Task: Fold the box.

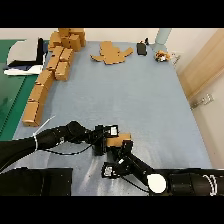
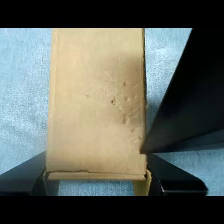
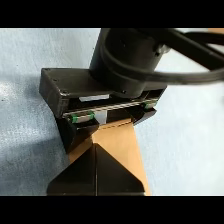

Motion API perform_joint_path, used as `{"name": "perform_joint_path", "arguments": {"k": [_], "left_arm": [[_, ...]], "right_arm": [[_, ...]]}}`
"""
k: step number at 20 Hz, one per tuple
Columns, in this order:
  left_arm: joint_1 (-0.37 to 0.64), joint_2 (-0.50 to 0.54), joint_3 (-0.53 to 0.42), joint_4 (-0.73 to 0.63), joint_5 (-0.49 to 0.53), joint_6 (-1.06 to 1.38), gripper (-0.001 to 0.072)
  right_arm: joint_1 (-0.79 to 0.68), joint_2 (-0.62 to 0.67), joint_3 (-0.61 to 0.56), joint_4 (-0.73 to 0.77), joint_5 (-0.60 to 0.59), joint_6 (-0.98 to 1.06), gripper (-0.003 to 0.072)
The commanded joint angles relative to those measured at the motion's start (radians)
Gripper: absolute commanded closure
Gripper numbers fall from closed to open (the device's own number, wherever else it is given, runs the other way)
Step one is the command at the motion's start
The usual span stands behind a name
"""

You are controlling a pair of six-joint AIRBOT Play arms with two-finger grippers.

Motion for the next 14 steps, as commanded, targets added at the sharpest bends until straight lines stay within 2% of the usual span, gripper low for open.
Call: {"name": "perform_joint_path", "arguments": {"k": [1,7,9,11,14], "left_arm": [[0.000,0.001,0.000,0.000,0.000,0.000,0.0194],[0.000,0.001,0.000,0.000,0.000,0.000,0.0194],[0.000,0.001,0.000,0.000,0.000,0.000,0.0194],[0.000,0.001,0.000,0.000,-0.001,0.000,0.0194],[0.000,0.001,0.000,0.000,0.000,0.000,0.0194]], "right_arm": [[0.000,-0.008,-0.001,0.019,0.001,0.000,0.0681],[0.000,-0.017,0.000,0.021,-0.002,0.000,0.0681],[0.001,0.001,0.014,0.013,-0.035,-0.005,0.0681],[0.002,0.048,0.039,0.023,-0.111,-0.004,0.0681],[0.002,0.164,0.084,0.107,-0.381,-0.007,0.0681]]}}
